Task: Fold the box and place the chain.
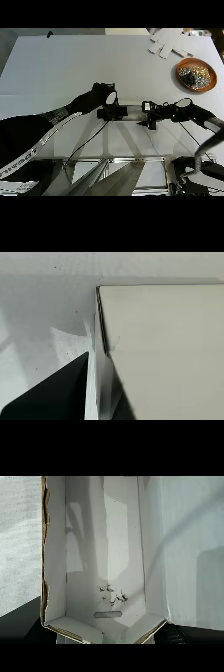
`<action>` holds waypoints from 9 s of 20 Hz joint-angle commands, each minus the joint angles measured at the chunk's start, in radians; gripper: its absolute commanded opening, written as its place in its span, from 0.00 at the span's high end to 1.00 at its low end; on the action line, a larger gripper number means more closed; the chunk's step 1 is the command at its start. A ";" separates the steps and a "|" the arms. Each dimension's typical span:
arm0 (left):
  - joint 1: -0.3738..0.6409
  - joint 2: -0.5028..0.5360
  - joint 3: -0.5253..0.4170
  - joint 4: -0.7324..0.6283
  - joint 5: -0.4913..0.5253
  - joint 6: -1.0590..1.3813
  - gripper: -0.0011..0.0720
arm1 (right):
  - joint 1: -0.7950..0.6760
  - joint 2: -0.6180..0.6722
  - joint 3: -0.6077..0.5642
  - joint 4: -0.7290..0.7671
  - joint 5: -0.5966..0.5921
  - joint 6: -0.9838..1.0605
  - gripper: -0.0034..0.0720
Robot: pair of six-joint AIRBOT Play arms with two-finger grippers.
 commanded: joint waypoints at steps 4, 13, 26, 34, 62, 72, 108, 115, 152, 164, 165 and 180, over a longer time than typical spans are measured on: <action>-0.008 -0.021 0.005 0.029 0.011 -0.065 0.56 | 0.000 0.000 0.000 0.000 0.000 0.000 0.23; -0.008 -0.028 0.005 0.029 0.014 -0.108 0.98 | 0.000 0.000 0.000 0.000 0.000 0.000 0.23; 0.012 -0.021 0.006 0.073 0.015 -0.065 0.53 | 0.000 0.000 0.000 0.000 0.000 0.000 0.23; -0.009 -0.056 0.006 0.065 0.060 -0.100 0.65 | 0.000 0.000 0.000 0.000 0.000 0.000 0.23; -0.006 0.077 0.006 0.089 -0.016 -0.071 0.39 | 0.000 0.000 0.000 0.000 0.000 0.000 0.23; 0.138 0.368 0.006 0.086 -0.208 0.355 0.38 | 0.000 0.000 0.000 0.000 0.000 0.000 0.23; 0.329 0.121 -0.488 -0.885 0.354 2.820 0.02 | 0.000 0.000 0.000 0.000 0.000 0.000 0.23; 0.310 0.121 -0.488 -0.885 0.356 2.819 0.02 | 0.000 0.000 0.000 0.000 0.000 0.000 0.23; 0.285 0.090 -0.486 -0.987 0.412 2.816 0.61 | 0.000 0.000 0.000 0.000 0.000 0.000 0.23; 0.285 0.090 -0.486 -0.987 0.412 2.816 0.61 | 0.000 0.000 0.000 0.021 0.004 0.003 0.23; 0.285 0.090 -0.486 -0.987 0.412 2.816 0.61 | 0.000 0.000 0.000 0.021 0.003 0.003 0.19; 0.285 0.090 -0.486 -0.987 0.411 2.816 0.61 | -0.081 0.164 0.000 -0.373 0.056 0.445 0.00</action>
